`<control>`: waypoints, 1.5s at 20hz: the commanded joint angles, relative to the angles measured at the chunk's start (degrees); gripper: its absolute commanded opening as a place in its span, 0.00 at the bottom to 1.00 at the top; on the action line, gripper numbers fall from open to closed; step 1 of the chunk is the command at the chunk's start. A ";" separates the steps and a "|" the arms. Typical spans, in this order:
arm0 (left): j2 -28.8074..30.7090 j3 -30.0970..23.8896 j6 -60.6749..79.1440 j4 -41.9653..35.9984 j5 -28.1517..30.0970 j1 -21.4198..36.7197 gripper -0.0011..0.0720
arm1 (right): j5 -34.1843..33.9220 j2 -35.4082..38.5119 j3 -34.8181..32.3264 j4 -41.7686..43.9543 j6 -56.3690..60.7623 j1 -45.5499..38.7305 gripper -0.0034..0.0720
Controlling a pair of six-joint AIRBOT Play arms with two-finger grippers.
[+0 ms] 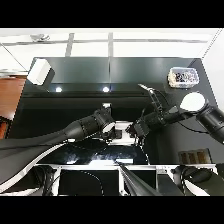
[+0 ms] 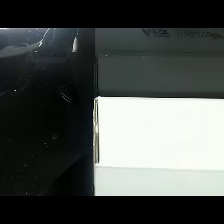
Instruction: Fold the box and place the chain.
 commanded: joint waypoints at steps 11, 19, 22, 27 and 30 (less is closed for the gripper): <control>0.00 -0.02 0.00 -0.02 -0.02 0.04 0.06 | 11.76 5.46 -6.34 3.21 -21.86 -33.16 0.65; 0.00 -0.02 0.00 0.00 0.00 0.04 0.06 | -6.97 5.38 -18.27 -3.41 -44.68 -23.63 0.99; 0.00 -0.02 0.02 -0.02 -0.02 0.04 0.06 | -12.92 5.38 -22.82 -2.97 -51.71 -15.21 0.99; 0.00 -0.02 0.00 -0.04 -0.02 0.04 0.06 | -17.92 5.38 -24.06 -2.89 -52.33 -7.54 0.99; 0.00 -0.02 0.00 -0.02 -0.02 0.04 0.06 | -19.43 5.38 -24.09 -3.23 -52.35 -5.05 0.98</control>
